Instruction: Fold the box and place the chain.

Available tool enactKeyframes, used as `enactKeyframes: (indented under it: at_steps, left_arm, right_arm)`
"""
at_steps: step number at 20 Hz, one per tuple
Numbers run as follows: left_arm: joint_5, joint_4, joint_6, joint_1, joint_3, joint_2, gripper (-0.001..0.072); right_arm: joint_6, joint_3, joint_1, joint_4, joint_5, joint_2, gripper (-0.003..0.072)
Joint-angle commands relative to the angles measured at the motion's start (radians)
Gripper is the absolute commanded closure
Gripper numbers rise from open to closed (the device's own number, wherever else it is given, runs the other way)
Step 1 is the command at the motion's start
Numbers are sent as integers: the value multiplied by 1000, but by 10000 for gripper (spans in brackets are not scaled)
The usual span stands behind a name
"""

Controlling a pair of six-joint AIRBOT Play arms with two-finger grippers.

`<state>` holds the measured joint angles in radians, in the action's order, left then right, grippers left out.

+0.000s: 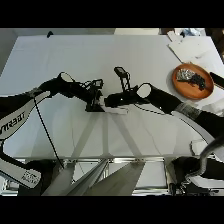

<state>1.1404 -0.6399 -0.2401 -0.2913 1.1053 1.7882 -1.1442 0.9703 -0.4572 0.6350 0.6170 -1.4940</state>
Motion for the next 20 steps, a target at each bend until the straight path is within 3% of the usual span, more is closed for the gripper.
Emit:
enactKeyframes:
  at_steps: [1,9,15,20]
  left_arm:
    - [0,3,5,1,0,-1,499]
    - [0,3,5,1,0,-1,499]
    - [0,3,5,1,0,-1,499]
    - [0,3,5,1,0,-1,499]
  right_arm:
    - [1,-23,-10,-3,14,-5,677]
    - [1,-82,-21,-23,-77,10,677]
    - [27,-82,-21,-37,-186,108,677]
    - [80,-89,-20,-38,-192,164,677]
